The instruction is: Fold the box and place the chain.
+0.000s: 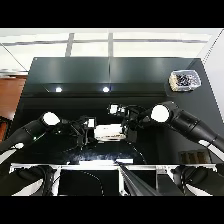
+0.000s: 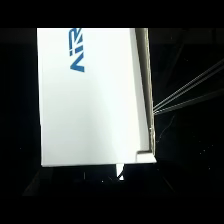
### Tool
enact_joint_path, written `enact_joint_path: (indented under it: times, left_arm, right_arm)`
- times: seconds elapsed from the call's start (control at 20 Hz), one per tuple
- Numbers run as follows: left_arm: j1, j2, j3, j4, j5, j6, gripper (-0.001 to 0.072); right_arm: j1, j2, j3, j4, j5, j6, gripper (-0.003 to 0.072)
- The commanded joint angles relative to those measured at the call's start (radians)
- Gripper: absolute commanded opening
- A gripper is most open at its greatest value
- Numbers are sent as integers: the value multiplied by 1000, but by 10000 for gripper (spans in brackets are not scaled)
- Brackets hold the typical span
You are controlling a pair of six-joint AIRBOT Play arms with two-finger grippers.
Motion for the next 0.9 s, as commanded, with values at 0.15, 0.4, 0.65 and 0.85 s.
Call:
enact_joint_path:
  times: [0.15, 0.4, 0.65, 0.85]
  left_arm:
    - [0, 0, 1, 0, 0, 0, 554]
    - [-1, 0, 1, 0, 0, 0, 554]
    - [0, 0, 1, 0, 0, 0, 554]
    - [0, 0, 1, 0, 0, 0, 554]
  right_arm:
    - [30, 0, -27, 0, -30, 1, 306]
    - [30, 0, -28, 1, -29, 0, 309]
    - [30, 0, -28, 0, -40, 0, 537]
    - [30, 0, -35, 4, -32, 1, 537]
